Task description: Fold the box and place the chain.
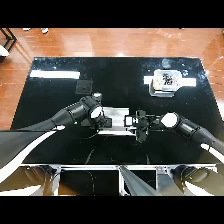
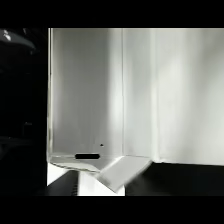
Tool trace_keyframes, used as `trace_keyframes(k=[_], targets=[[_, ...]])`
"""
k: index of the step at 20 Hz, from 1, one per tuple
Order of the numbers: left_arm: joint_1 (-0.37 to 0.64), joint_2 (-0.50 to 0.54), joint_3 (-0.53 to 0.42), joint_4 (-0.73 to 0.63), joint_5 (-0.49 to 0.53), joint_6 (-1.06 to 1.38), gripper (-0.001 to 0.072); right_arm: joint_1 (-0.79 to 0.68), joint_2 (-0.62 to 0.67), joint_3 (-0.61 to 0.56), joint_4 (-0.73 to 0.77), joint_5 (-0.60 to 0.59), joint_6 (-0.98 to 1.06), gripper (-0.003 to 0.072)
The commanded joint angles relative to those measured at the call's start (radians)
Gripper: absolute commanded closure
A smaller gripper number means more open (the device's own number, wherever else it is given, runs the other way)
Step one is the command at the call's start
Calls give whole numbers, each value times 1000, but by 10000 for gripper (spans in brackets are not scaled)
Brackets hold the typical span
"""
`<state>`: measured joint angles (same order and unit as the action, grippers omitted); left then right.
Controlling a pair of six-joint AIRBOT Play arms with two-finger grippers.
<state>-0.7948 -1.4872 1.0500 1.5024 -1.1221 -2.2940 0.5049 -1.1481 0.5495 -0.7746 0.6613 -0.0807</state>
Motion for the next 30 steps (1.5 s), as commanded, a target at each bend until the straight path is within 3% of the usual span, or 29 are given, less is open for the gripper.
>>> trace_keyframes(k=[1, 2, 13, 14, 16, 17, 18, 19, 20, 21, 22, 23, 24, 27, 30], targets=[[1, -1, -1, 4, -1, 2, 693, 14, -4, 1, 23, -3, -15, 395], [1, -1, -1, 4, -2, 2, 693, 24, -4, 1, 23, -3, -8, 503], [0, -1, -1, 3, -6, 2, 693, 77, -14, 1, 120, -97, 21, 500], [0, -1, -1, 3, -6, 2, 693, 77, -14, 1, 120, -97, 25, 488], [0, -1, -1, 3, -6, 2, 693, 77, -14, 1, 120, -97, 25, 316], [0, -1, -1, 3, -6, 2, 693, 77, -14, 1, 120, -96, 26, 328], [0, -1, -1, 2, -6, 2, 693, 77, -14, 1, 120, -94, 26, 389], [0, -1, -1, -2, -6, 2, 693, 77, -14, 1, 120, -93, 26, 386], [0, -1, -1, -1, -6, 2, 693, 77, -14, 1, 120, -94, 27, 313], [0, -1, -1, -2, -6, 2, 692, 77, -14, 1, 120, -93, 29, 285], [0, -1, -1, -2, -6, 2, 693, 77, -14, 1, 118, -94, 29, 344], [0, -1, -1, -1, -6, 2, 693, 75, -13, 1, 110, -94, 48, 575], [0, -1, -1, -2, -6, 2, 693, 68, -10, 1, 99, -95, 98, 629], [0, -1, -1, 0, -4, 2, 693, -5, 63, 1, -17, -52, 466, 631], [0, -1, -1, -1, -5, 2, 693, -141, 171, 1, -119, 121, 732, 632]])
